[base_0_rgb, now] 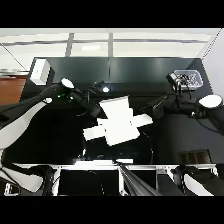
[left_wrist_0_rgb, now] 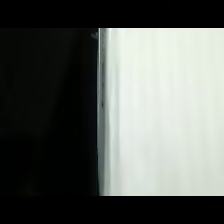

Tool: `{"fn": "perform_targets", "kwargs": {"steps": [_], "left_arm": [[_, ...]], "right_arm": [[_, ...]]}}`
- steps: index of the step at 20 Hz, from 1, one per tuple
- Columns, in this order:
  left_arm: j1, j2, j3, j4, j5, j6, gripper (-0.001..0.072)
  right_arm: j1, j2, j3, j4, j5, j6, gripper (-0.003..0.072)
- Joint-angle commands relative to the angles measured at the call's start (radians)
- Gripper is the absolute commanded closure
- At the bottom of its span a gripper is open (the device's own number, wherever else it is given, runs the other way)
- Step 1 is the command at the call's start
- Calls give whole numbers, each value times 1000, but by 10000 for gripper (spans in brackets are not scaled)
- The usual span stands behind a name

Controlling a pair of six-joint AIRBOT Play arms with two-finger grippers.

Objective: Fold the box and place the chain.

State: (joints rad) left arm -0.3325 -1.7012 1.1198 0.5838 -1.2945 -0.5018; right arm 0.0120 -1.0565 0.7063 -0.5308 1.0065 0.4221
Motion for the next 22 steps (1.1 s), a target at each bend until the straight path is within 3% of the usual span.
{"fn": "perform_targets", "kwargs": {"steps": [1,3,5,8,10,16,22], "left_arm": [[-102,114,-45,40,226,215,686],[-146,140,-61,40,342,375,685],[-169,135,-61,42,375,480,686],[-189,133,-61,65,437,502,686],[-188,132,-66,148,448,499,686],[-190,115,-79,148,435,499,684],[-189,115,-79,148,400,499,683]], "right_arm": [[11,0,109,-129,193,-84,-27],[58,0,84,-225,177,-97,-26],[108,0,41,-320,139,-98,-26],[135,0,-35,-342,61,-124,-25],[135,0,-64,-373,40,-140,-25],[180,0,-148,-383,-5,-259,-25],[298,-7,-213,-363,-230,-274,-25]]}}
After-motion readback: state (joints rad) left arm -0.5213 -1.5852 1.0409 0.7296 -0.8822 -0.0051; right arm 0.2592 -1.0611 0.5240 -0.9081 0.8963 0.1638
